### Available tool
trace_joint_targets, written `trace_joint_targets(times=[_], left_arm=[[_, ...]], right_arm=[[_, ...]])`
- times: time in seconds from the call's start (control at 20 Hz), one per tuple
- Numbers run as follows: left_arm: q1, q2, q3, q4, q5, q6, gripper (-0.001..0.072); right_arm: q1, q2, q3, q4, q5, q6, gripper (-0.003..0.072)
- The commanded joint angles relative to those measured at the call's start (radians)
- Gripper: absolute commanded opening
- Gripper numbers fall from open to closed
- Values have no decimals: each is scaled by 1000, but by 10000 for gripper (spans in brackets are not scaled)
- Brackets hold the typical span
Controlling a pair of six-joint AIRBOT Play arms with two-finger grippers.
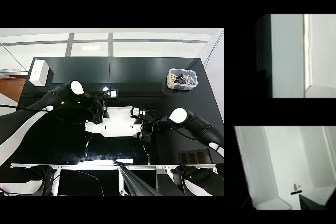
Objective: Fold the box and place the chain.
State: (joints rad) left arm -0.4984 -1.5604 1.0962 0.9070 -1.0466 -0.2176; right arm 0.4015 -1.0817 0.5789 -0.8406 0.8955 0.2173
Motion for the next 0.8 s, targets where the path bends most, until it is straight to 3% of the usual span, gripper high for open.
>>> trace_joint_targets(times=[0.0,0.75], left_arm=[[0,-1,1,0,-5,0,27],[-10,12,2,2,-58,39,25]], right_arm=[[1,22,0,6,-86,14,683],[0,69,0,-22,-121,-73,685]])
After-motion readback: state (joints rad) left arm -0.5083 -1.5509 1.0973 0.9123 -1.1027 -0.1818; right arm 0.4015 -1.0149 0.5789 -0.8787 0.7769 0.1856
